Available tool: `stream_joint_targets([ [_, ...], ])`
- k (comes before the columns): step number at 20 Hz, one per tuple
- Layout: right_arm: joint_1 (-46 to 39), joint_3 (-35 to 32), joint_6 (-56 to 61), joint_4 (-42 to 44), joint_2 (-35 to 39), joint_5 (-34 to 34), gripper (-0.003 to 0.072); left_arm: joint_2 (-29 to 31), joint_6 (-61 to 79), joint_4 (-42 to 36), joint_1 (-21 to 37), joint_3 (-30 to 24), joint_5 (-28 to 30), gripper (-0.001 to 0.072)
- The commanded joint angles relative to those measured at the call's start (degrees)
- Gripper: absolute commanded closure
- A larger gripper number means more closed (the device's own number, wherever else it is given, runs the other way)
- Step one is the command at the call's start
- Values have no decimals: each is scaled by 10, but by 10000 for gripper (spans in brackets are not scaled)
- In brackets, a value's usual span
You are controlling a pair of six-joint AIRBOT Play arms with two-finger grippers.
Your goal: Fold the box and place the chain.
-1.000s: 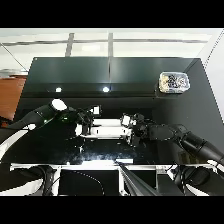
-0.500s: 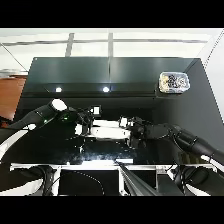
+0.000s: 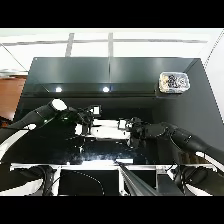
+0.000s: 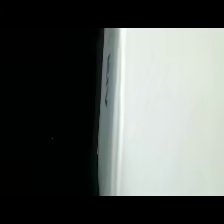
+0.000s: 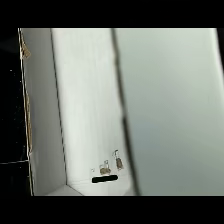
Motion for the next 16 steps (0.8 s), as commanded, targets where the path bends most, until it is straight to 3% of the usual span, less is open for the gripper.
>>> stream_joint_targets([
  [1,-8,0,-11,5,-5,2,-13,-1,0,0,0,0,1,682],
  [16,-8,15,-11,11,-18,13,-13,-1,0,0,0,0,1,682],
])
